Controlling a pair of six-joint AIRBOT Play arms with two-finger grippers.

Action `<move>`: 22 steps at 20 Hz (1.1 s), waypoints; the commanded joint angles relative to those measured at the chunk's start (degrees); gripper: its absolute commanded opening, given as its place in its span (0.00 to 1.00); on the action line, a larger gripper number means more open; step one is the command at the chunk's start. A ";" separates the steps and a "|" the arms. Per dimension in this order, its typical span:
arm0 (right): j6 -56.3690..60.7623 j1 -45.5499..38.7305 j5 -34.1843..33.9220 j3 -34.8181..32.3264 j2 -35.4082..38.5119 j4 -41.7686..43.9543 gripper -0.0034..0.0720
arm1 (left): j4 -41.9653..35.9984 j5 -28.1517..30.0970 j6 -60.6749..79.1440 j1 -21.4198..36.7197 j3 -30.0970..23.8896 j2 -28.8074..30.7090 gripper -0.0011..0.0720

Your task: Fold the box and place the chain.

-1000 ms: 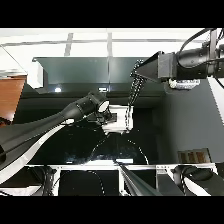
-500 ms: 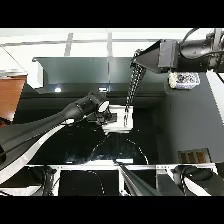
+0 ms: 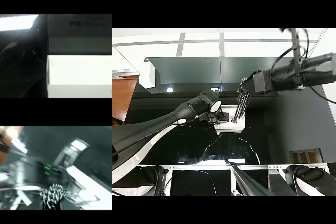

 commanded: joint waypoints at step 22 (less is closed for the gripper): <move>5.79 5.86 -6.62 -12.00 -3.54 -6.64 0.06 | 0.00 0.33 0.00 0.04 0.04 0.00 0.05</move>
